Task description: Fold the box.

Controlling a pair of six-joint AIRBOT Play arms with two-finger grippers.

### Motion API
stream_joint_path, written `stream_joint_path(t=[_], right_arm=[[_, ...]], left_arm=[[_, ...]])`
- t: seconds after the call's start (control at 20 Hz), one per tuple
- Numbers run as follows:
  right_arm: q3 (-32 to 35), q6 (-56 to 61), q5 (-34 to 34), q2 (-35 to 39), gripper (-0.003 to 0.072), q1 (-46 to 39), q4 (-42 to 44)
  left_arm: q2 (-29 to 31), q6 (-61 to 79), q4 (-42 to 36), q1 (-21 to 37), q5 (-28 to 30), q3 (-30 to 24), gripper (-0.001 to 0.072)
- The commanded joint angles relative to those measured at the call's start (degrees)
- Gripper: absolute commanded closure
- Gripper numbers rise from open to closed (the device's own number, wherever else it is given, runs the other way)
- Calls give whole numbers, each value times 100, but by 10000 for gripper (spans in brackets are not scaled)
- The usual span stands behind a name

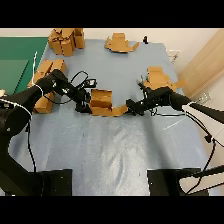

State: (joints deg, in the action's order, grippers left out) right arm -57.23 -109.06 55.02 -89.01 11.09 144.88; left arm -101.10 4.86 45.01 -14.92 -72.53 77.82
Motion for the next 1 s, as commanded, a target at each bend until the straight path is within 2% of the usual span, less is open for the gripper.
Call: stream_joint_path(t=[0.0,0.4,0.5,0.75,0.85,0.95], right_arm=[[-205,-487,20,-55,681,118,527],[-210,-1263,422,-269,677,118,1655],[-210,-1309,457,-269,534,118,1744],[-210,-1362,654,-269,514,192,1755],[-210,-1355,590,-269,392,295,1755],[-210,-1353,442,-271,380,369,1759]], left_arm=[[4,-2,-2,0,-9,0,651],[4,-2,-2,0,-13,0,651],[4,-2,-2,0,-37,0,651],[4,-2,-2,-2,-55,0,651],[4,-2,-2,-4,-61,0,651],[4,-2,0,-4,-66,0,651]])
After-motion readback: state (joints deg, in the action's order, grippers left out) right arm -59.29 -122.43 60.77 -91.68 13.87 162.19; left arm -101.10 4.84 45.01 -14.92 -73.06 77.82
